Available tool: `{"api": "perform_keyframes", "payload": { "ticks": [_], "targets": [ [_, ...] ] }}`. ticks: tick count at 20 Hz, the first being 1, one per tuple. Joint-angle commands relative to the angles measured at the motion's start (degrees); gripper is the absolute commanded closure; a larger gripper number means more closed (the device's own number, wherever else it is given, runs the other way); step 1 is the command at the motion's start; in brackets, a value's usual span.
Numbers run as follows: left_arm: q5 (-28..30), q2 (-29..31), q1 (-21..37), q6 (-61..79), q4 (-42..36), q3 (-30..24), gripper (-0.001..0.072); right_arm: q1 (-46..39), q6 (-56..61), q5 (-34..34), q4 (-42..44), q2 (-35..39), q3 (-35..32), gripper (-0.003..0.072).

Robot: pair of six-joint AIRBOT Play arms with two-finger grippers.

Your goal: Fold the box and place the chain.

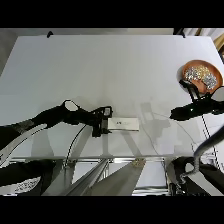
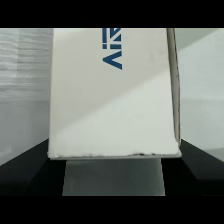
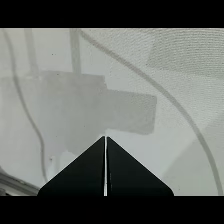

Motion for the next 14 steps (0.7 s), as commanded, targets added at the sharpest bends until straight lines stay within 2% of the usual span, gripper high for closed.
{"api": "perform_keyframes", "payload": {
  "ticks": [1,4,7,11,14],
  "targets": [
    [0.1,2.5,0.2,0.0,-0.9,0.2,0.0702,0.1,0.0,0.0,0.0,0.0,0.0,0.0669],
    [0.8,9.3,0.8,-1.3,-0.9,0.2,0.0703,0.1,0.0,0.0,0.0,0.0,0.0,0.0669],
    [4.3,18.3,3.1,-11.0,-0.9,0.2,0.0702,0.1,0.0,0.0,0.0,0.0,0.0,0.0669],
    [8.9,29.4,9.7,-20.1,0.0,0.2,0.0703,0.1,0.0,0.0,0.0,0.0,0.0,0.0669],
    [11.2,35.3,16.5,-28.2,4.2,0.2,0.0703,0.1,0.0,0.0,0.0,0.0,0.0,0.0669]
  ]
}}
